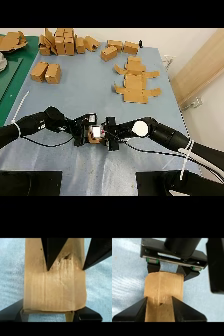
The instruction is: Fold the box.
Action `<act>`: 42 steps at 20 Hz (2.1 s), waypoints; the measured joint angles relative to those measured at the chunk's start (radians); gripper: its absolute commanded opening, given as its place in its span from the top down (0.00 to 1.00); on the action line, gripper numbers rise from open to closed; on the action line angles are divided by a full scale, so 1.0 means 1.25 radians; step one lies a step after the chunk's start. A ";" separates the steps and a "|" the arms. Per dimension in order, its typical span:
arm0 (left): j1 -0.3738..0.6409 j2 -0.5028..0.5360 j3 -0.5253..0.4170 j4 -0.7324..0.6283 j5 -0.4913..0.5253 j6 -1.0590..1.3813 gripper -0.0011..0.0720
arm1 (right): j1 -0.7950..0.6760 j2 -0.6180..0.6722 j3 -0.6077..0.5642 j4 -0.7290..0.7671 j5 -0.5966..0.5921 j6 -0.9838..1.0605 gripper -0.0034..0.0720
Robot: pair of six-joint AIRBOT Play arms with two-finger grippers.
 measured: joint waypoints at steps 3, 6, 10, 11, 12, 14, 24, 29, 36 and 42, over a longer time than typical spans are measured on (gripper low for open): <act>0.000 0.000 0.000 0.000 0.000 0.000 0.44 | 0.000 -0.002 0.000 -0.006 -0.001 -0.007 0.39; 0.000 0.000 0.000 0.000 0.000 0.000 0.45 | 0.004 -0.002 0.000 -0.014 -0.007 -0.009 0.42; 0.000 0.000 0.000 0.000 0.000 0.000 0.45 | 0.023 -0.002 0.000 -0.042 -0.032 -0.011 0.52; 0.000 0.000 0.000 0.000 0.000 0.000 0.45 | 0.026 -0.002 0.000 -0.046 -0.037 -0.011 0.53; 0.000 0.000 0.000 0.000 0.000 0.000 0.45 | 0.028 -0.002 0.000 -0.051 -0.042 -0.011 0.59; 0.000 0.000 0.000 0.000 0.000 0.000 0.45 | 0.032 -0.002 0.000 -0.055 -0.046 -0.011 0.59; 0.000 0.000 0.000 0.000 0.000 0.000 0.45 | 0.035 0.023 0.000 -0.062 -0.054 -0.011 0.47; 0.000 0.000 0.000 0.000 0.000 0.000 0.45 | 0.035 0.025 0.000 -0.040 -0.011 -0.011 0.39; 0.000 0.000 0.000 0.000 0.000 0.000 0.45 | 0.034 -0.002 0.000 -0.048 -0.034 -0.011 0.40; 0.000 0.000 0.000 0.000 0.000 0.001 0.45 | 0.054 -0.004 0.000 -0.092 -0.055 -0.007 0.52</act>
